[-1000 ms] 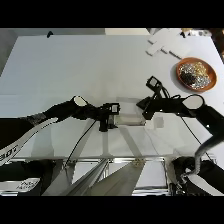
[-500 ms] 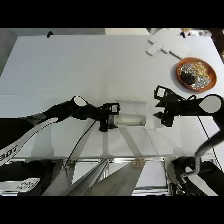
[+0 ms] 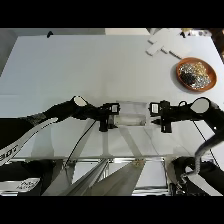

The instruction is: Fold the box and place the chain.

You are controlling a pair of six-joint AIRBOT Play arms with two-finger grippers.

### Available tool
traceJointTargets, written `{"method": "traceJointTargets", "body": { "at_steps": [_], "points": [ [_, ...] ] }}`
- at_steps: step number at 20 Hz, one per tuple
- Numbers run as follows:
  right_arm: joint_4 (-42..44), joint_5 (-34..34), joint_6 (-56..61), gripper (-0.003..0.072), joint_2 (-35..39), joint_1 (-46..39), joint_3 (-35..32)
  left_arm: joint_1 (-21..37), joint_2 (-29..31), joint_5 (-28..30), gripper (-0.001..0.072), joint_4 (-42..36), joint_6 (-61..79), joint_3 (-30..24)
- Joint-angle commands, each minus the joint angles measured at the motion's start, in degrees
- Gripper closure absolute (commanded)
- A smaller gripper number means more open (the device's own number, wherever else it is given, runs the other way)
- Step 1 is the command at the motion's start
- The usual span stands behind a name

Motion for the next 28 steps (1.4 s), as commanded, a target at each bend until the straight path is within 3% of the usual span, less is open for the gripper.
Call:
{"method": "traceJointTargets", "body": {
  "at_steps": [1, 11, 13, 22, 23, 25, 27, 28],
  "points": [
    [2.51, -0.35, -6.14, 0.0468, -2.93, -0.02, -0.7, 0.04, 0.0, 0.02, 0.0374, 0.02, 0.0, -0.02],
    [5.79, -3.98, -6.86, 0.0473, -5.73, 3.17, -0.72, 0.02, 0.0, 0.02, 0.0374, 0.02, 0.0, -0.02],
    [9.14, -3.85, -6.97, 0.0536, -5.73, 3.17, -0.76, 0.02, 0.0, 0.02, 0.0374, 0.02, 0.0, -0.02],
    [15.43, -5.35, -7.61, 0.0532, -5.73, 3.19, -1.55, 0.02, 0.0, 0.02, 0.0374, 0.02, 0.0, -0.02],
    [16.09, -5.4, -7.58, 0.0527, -5.73, 3.19, -1.62, 0.04, 0.0, 0.02, 0.0374, 0.02, 0.0, -0.02],
    [18.08, -5.6, -7.58, 0.041, -5.86, 3.19, -2.4, 0.02, 0.0, 0.02, 0.0374, 0.02, 0.0, -0.02],
    [17.92, -6.69, -7.56, 0.0408, -5.86, 3.58, -3.02, 0.04, 0.0, 0.02, 0.0374, 0.02, 0.0, -0.02],
    [17.66, -6.95, -7.56, 0.0354, -5.86, 4.02, -3.02, 0.02, 0.0, 0.02, 0.0374, 0.02, 0.0, -0.02]
  ]
}}
